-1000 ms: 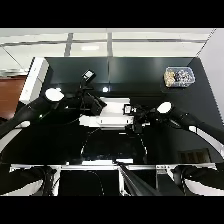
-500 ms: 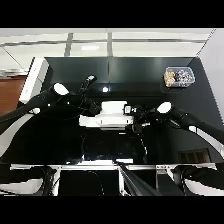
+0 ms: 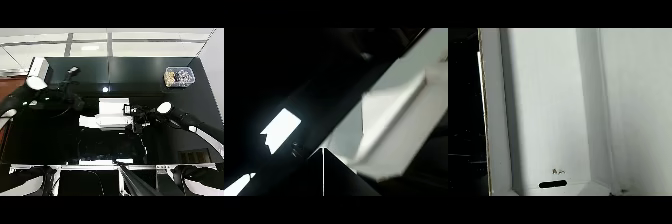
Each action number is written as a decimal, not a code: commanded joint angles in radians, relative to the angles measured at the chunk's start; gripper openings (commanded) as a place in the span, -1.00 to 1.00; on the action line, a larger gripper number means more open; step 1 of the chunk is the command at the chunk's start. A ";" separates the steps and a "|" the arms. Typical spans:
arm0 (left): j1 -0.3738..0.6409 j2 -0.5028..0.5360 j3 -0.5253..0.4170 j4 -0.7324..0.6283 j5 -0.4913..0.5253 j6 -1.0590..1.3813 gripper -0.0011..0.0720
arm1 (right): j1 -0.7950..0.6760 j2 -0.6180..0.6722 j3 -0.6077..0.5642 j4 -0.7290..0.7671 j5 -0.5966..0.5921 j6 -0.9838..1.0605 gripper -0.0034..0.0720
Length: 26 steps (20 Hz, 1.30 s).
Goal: Fold the box and place the chain.
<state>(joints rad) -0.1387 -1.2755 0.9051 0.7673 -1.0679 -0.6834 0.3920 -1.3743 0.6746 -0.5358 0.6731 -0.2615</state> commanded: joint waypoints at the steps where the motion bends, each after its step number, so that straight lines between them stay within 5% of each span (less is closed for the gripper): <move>1: 0.102 0.156 -0.132 -0.089 -0.100 0.176 -0.89 | 0.001 -0.001 0.000 0.000 0.000 0.000 -0.24; 3: 0.080 0.171 -0.194 -0.089 -0.111 0.359 -0.86 | 0.001 -0.001 0.000 0.000 0.000 0.000 -0.24; 4: 0.063 0.165 -0.210 -0.087 -0.110 0.436 -0.49 | 0.001 -0.001 0.000 0.000 0.000 0.000 -0.24; 5: 0.039 0.156 -0.219 -0.084 -0.098 0.549 0.33 | 0.001 -0.001 0.000 0.000 0.000 0.000 -0.24; 6: 0.014 0.145 -0.220 -0.071 -0.068 0.587 0.96 | 0.001 -0.001 0.000 0.000 0.000 0.000 -0.24; 13: -0.222 0.081 -0.216 0.085 0.395 0.703 0.95 | 0.001 -0.001 0.000 0.000 0.000 0.000 -0.24; 20: -0.233 -0.011 -0.180 0.079 0.211 0.822 0.89 | 0.001 -0.001 0.000 0.000 0.000 0.000 -0.24; 23: -0.237 -0.032 -0.180 -0.009 0.258 0.845 0.88 | 0.001 -0.001 0.000 0.000 0.000 0.000 -0.24; 24: -0.237 -0.035 -0.180 -0.039 0.274 0.845 0.74 | 0.001 -0.001 0.000 0.000 0.000 0.000 -0.24; 26: -0.237 -0.035 -0.180 -0.050 0.259 0.845 0.08 | 0.001 -0.001 0.000 0.000 0.000 0.000 -0.24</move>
